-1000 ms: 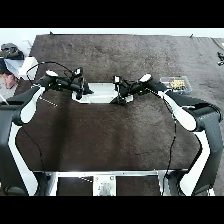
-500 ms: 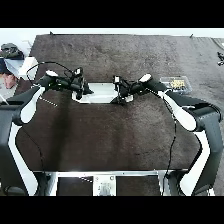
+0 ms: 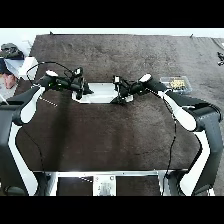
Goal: Fold the box and place the chain.
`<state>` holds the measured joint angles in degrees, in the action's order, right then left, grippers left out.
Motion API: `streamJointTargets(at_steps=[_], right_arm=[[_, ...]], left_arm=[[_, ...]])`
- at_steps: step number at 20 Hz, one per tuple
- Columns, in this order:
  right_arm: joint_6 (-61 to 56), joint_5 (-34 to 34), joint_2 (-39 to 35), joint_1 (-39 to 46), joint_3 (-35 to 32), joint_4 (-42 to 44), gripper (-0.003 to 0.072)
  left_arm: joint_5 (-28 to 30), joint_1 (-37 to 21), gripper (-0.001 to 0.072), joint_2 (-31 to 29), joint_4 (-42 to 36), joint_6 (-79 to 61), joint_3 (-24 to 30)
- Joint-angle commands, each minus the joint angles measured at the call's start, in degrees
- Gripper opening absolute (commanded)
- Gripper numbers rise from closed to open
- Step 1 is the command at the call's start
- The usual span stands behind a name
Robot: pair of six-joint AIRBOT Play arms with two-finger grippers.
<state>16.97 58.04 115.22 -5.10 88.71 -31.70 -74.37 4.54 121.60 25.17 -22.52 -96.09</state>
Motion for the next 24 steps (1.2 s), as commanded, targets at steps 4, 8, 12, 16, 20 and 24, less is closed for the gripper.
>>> streamJointTargets(at_steps=[4, 8, 12, 16, 20, 24], right_arm=[[0.0, 0.0, 0.0, 0.0, 0.0, 0.0, 0.0384], [0.0, 0.0, 0.0, 0.0, 0.0, 0.0, 0.0384], [0.0, 0.0, 0.0, 0.0, 0.0, 0.0, 0.0384], [0.0, 0.0, 0.0, 0.0, 0.0, 0.0, 0.0383], [0.0, 0.0, 0.0, 0.0, 0.0, 0.0, 0.0384], [0.0, 0.0, 0.0, 0.0, 0.0, 0.0, 0.0384]], left_arm=[[-0.2, 0.0, 0.0052, 0.0, 0.0, 0.0, 0.0], [-0.6, -0.1, 0.0354, 0.0, -0.1, 0.0, 0.0], [-3.2, -1.8, 0.0355, -0.7, -0.2, 1.2, -0.4], [-3.8, -6.7, 0.0355, -2.4, -0.4, 2.8, -0.5], [-8.8, -10.1, 0.0354, -5.3, -0.8, 2.8, -0.6], [-13.3, -10.1, 0.0046, -9.4, -0.5, 4.5, -0.5]])
